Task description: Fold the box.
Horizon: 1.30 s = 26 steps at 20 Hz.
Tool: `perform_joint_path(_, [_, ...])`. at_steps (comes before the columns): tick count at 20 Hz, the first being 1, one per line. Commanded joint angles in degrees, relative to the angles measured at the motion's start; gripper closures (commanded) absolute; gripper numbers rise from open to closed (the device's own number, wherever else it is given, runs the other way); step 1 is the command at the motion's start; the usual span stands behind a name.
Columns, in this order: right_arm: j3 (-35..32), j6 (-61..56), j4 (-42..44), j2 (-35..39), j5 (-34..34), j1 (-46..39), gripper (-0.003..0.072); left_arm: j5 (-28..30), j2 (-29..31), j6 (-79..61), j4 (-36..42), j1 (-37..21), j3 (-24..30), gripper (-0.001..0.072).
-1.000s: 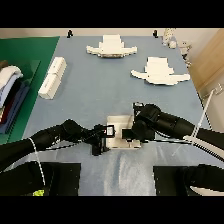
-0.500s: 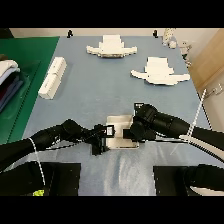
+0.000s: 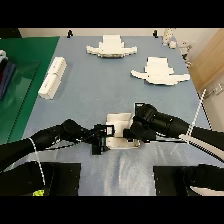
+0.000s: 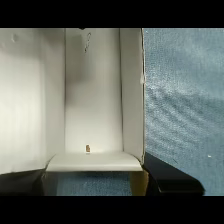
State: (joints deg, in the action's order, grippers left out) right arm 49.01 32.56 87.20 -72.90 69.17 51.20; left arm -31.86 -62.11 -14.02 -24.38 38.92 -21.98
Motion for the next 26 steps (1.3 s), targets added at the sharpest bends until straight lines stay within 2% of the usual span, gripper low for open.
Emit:
perform_joint_path(1, [0.07,0.02,-0.09,0.02,0.11,-0.07,0.0278,-0.07,-0.02,-0.09,-0.04,0.02,-0.04,0.0247])
perform_joint_path(3, [0.07,0.31,0.00,0.02,0.13,-0.07,0.0688,-0.07,-0.02,-0.09,-0.07,0.02,-0.04,0.0248])
perform_joint_path(5, [0.07,0.52,0.00,0.02,0.07,-0.04,0.0688,-0.07,-0.02,-0.09,-0.07,0.02,-0.04,0.0248])
perform_joint_path(6, [0.07,0.59,0.00,0.02,0.02,-0.04,0.0640,-0.07,0.00,-0.09,-0.07,0.02,-0.04,0.0248])
perform_joint_path(7, [0.07,0.68,0.07,0.02,0.02,-0.07,0.0325,-0.07,-0.02,-0.09,-0.04,0.02,-0.04,0.0248])
perform_joint_path(8, [0.07,1.01,0.26,0.04,0.09,-0.07,0.0122,-0.07,-0.02,-0.09,-0.07,0.02,-0.04,0.0247])
perform_joint_path(13, [1.14,4.46,2.23,1.92,1.29,-0.15,0.0103,-0.07,-0.02,-0.09,-0.07,0.02,-0.04,0.0248])
perform_joint_path(16, [5.44,7.48,2.80,6.56,7.32,-0.15,0.0103,-0.07,-0.02,-0.09,-0.07,0.02,-0.04,0.0248])
perform_joint_path(18, [7.50,8.68,-0.85,11.02,12.11,-0.22,0.0104,-0.07,-0.02,-0.09,-0.07,0.02,-0.04,0.0248])
perform_joint_path(19, [7.54,8.94,-3.54,13.40,14.25,-0.72,0.0133,-0.07,-0.02,-0.09,-0.07,0.02,-0.04,0.0247])
perform_joint_path(20, [7.43,10.32,-5.66,15.23,16.63,-2.03,0.0229,-0.07,-0.02,-0.09,-0.07,0.02,-0.04,0.0248])
perform_joint_path(22, [6.60,15.21,-7.74,16.92,18.78,-7.61,0.0488,-0.07,-0.02,-0.09,-0.07,0.02,-0.04,0.0248])
perform_joint_path(23, [5.81,19.30,-7.17,16.83,17.88,-12.02,0.0549,-0.07,-0.02,-0.09,-0.07,0.02,-0.04,0.0247])
perform_joint_path(24, [4.68,23.41,-5.42,16.41,15.65,-16.72,0.0552,-0.07,-0.02,-0.09,-0.04,0.02,-0.04,0.0248])
perform_joint_path(25, [3.43,28.30,-1.09,15.52,11.93,-22.18,0.0650,-0.07,-0.02,-0.09,-0.04,0.02,-0.04,0.0248])
perform_joint_path(26, [2.38,34.32,5.20,13.99,8.02,-27.98,0.0681,-0.04,-0.02,-0.09,-0.07,0.02,-0.04,0.0248])
